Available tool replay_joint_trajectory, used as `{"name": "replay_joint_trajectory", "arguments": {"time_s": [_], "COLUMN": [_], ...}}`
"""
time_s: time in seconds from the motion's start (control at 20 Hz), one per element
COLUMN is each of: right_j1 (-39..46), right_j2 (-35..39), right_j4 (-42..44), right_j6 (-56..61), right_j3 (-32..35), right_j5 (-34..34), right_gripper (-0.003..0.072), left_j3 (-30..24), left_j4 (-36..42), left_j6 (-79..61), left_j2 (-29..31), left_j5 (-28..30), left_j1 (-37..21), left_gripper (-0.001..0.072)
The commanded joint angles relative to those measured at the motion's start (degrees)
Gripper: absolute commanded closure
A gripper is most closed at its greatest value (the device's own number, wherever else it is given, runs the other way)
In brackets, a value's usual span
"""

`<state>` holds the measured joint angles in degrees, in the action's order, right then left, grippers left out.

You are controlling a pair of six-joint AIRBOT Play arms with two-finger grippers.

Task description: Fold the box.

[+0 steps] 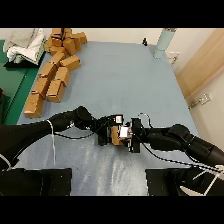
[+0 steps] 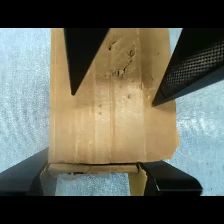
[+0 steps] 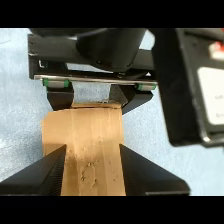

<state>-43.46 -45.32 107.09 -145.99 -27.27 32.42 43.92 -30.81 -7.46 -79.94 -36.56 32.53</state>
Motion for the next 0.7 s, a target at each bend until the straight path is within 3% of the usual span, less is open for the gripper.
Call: {"name": "replay_joint_trajectory", "arguments": {"time_s": [0.0, 0.65], "right_j1": [0.02, -0.15], "right_j2": [-0.04, -0.07], "right_j4": [0.37, 0.31], "right_j6": [0.00, 0.00], "right_j3": [0.02, 0.04], "right_j5": [-0.48, 0.48], "right_gripper": [0.0153, 0.0147], "left_j3": [0.07, 0.04], "left_j4": [0.00, 0.00], "left_j6": [-0.02, -0.02], "left_j2": [-0.02, -0.02], "left_j5": [0.00, 0.02], "left_j1": [0.00, 0.00], "left_gripper": [0.0196, 0.0196]}}
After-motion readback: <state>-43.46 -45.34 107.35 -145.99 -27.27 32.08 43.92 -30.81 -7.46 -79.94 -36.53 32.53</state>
